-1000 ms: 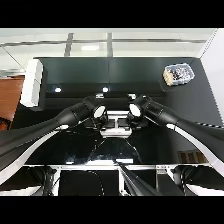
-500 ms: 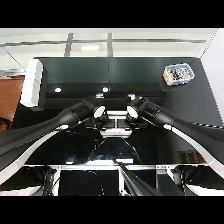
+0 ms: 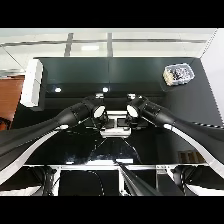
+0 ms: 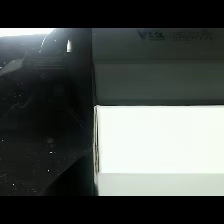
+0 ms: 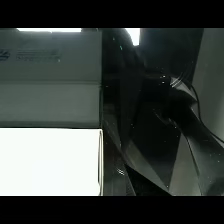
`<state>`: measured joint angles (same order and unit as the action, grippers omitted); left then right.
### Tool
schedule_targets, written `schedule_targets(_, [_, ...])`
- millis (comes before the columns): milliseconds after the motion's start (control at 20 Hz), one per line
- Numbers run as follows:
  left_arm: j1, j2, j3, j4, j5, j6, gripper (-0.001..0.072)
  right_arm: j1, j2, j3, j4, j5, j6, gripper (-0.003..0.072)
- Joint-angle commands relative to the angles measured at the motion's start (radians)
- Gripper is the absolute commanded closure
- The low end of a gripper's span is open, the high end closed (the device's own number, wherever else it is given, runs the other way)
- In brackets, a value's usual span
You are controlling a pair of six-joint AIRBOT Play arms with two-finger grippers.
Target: Fold the box and place the chain.
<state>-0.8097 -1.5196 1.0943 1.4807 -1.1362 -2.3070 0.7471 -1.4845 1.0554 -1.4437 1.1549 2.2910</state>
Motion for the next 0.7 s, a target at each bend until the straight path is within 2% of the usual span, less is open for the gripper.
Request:
schedule_targets(0, [0.000, 0.000, 0.001, 0.000, 0.002, 0.000, 0.0682, 0.001, 0.032, 0.007, 0.000, 0.010, -0.063, 0.0376])
schedule_targets(100, [0.000, 0.000, 0.001, 0.000, 0.002, 0.000, 0.0682, 0.002, 0.122, 0.007, -0.024, 0.028, -0.139, 0.0376])
schedule_targets(200, [0.000, 0.000, 0.001, 0.000, 0.003, 0.000, 0.0682, 0.001, 0.254, 0.007, -0.110, 0.074, -0.153, 0.0376])
schedule_targets(300, [0.000, 0.000, 0.001, 0.000, 0.003, 0.000, 0.0682, 0.001, 0.388, 0.007, -0.348, 0.147, -0.153, 0.0376])
schedule_targets(400, [0.000, 0.000, 0.001, 0.000, 0.005, 0.000, 0.0682, -0.009, 0.471, -0.006, -0.716, 0.167, -0.195, 0.0376])
schedule_targets(450, [0.000, 0.000, 0.001, 0.000, 0.005, 0.000, 0.0682, -0.038, 0.481, -0.018, -0.850, 0.134, -0.194, 0.0376])
schedule_targets(500, [0.000, 0.000, 0.001, 0.000, 0.006, 0.000, 0.0682, -0.094, 0.480, -0.031, -0.918, 0.050, -0.194, 0.0375])
schedule_targets(550, [0.000, 0.000, 0.001, 0.000, 0.006, 0.000, 0.0682, -0.168, 0.479, -0.052, -0.912, -0.080, -0.194, 0.0373])
schedule_targets(600, [0.000, 0.000, 0.001, 0.000, 0.006, 0.000, 0.0682, -0.261, 0.473, -0.082, -0.880, -0.253, -0.156, 0.0212])
schedule_targets(650, [0.000, 0.000, 0.001, 0.000, 0.006, 0.000, 0.0682, -0.350, 0.455, -0.097, -0.803, -0.384, -0.098, -0.0013])
